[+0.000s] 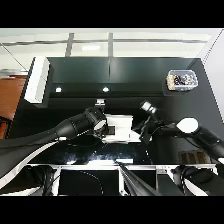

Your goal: Fold the box and place the chain.

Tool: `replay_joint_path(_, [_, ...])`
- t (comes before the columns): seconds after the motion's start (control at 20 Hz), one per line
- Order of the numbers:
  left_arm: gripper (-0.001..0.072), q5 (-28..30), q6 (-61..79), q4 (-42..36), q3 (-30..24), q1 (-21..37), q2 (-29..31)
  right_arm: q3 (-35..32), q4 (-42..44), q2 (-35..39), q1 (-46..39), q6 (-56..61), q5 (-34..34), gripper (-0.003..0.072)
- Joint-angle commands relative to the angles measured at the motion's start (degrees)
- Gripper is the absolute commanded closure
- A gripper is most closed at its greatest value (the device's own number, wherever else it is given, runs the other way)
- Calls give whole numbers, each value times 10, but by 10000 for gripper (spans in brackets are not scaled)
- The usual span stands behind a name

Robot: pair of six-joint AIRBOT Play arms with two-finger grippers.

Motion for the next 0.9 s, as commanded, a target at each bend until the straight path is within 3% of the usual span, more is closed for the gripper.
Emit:
replay_joint_path(0.0, [677,-1,1,-3,0,0,0,1,-18,42,-129,185,101,643])
replay_joint_path(0.2, [677,-1,1,-3,0,0,0,1,-40,36,-269,354,105,649])
replay_joint_path(0.35, [677,-1,1,-3,0,0,0,0,-103,-5,-311,441,143,649])
replay_joint_path(0.55, [677,-1,1,-3,0,0,0,-18,-81,-87,-278,440,203,648])
replay_joint_path(0.7, [677,-1,1,-3,0,0,0,-25,-40,-122,-209,423,197,648])
replay_joint_path(0.85, [677,-1,1,-3,0,0,0,-24,0,-128,-148,419,142,647])
